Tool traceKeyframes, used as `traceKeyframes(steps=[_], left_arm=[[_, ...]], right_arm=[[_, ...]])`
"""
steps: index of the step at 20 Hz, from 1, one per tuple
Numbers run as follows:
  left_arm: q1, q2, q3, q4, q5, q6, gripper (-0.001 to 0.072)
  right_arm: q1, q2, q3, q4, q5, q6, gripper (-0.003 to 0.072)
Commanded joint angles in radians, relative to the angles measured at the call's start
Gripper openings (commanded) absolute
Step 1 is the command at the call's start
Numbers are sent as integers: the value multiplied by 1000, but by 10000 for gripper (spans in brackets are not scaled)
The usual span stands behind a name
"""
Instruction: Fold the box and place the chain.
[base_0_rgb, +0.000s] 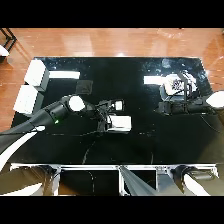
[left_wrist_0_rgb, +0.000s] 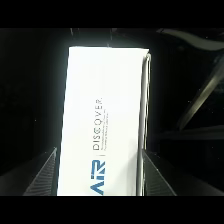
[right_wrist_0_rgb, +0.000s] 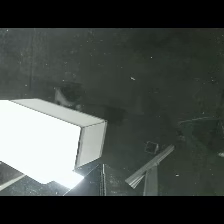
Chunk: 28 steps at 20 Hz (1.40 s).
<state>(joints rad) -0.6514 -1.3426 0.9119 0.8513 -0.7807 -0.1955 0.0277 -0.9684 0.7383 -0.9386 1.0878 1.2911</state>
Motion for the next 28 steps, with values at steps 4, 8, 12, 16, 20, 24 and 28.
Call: traceKeyframes(steps=[4, 8, 12, 16, 20, 24, 28], left_arm=[[6, 0, 1, 2, -1, 0, 626], [21, -1, 1, 2, -2, 0, 626], [21, -14, 1, 1, -6, 0, 626], [21, -21, 1, 0, -5, 1, 626], [21, -21, 2, -1, -6, 0, 626], [21, -21, 8, -1, -27, 0, 626], [21, -21, 16, -1, -40, 0, 626]], right_arm=[[0, 0, 0, -1, 0, 0, 20], [-1, 0, 0, -1, 0, 0, 20], [0, 0, 0, -1, 0, 0, 20], [-1, 0, 0, -2, 0, 0, 20], [0, 0, 0, -2, -1, 0, 20], [-1, 0, 0, -1, 0, 0, 20], [0, 0, 0, -1, 0, 0, 20]])
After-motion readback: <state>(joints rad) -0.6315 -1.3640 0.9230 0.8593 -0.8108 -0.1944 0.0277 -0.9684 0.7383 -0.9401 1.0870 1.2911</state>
